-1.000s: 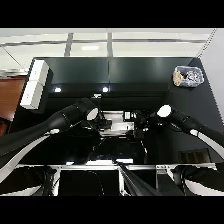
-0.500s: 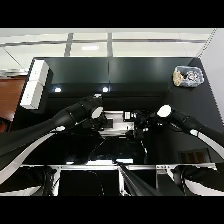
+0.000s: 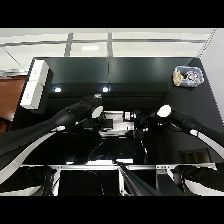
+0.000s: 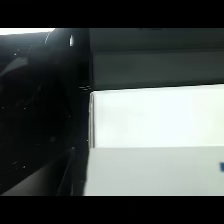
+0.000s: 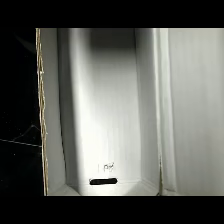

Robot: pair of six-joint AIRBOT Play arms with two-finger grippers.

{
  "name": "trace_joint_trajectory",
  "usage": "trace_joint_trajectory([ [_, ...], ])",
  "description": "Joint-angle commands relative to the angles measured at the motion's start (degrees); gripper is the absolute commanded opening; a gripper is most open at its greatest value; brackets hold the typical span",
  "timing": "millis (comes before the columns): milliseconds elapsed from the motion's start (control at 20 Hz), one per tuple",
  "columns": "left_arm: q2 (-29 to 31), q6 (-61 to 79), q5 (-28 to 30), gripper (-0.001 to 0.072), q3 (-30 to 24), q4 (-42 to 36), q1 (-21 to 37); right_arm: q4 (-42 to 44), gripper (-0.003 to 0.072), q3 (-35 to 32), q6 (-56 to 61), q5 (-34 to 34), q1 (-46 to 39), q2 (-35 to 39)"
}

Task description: Fold the box and place the chain.

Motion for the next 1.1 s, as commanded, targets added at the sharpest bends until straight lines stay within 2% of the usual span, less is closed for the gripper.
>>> trace_joint_trajectory([
  [0,0.0,-0.1,1.8,0.0366,0.1,-0.3,0.0,0.0,0.0191,0.0,0.1,0.0,0.0,0.0],
  [50,0.0,-0.2,2.2,0.0343,0.1,-0.4,0.0,0.0,0.0191,0.0,0.1,0.0,0.0,0.0],
  [100,0.0,-0.1,2.3,0.0254,0.1,-0.4,0.0,0.0,0.019,0.0,0.1,0.0,0.0,0.0],
  [150,0.0,-0.1,2.2,0.0132,0.1,-0.3,0.1,0.0,0.0191,0.0,0.1,0.0,0.0,0.0],
  [200,0.0,-0.1,2.3,0.0057,0.1,-0.3,0.1,0.0,0.0191,0.0,0.1,0.0,0.0,0.0],
  [250,0.0,-0.1,2.3,0.0022,0.1,-0.3,0.1,0.0,0.0191,0.0,0.1,0.0,0.0,0.0],
  [600,0.0,-0.1,2.2,0.0022,0.1,-0.5,0.0,0.2,0.0191,0.0,0.1,1.2,0.0,0.0],
  [650,0.0,-0.1,2.2,0.0022,0.1,-0.5,0.0,0.2,0.0229,0.0,0.1,1.2,0.0,0.0],
  [750,0.0,-0.1,2.0,0.0022,0.1,-0.5,0.0,0.3,0.0711,0.0,1.6,0.9,0.0,0.2],
  [1050,0.0,-0.1,2.0,0.0023,0.1,-0.5,0.0,-9.4,0.0709,0.0,9.8,4.8,-0.4,9.7],
])
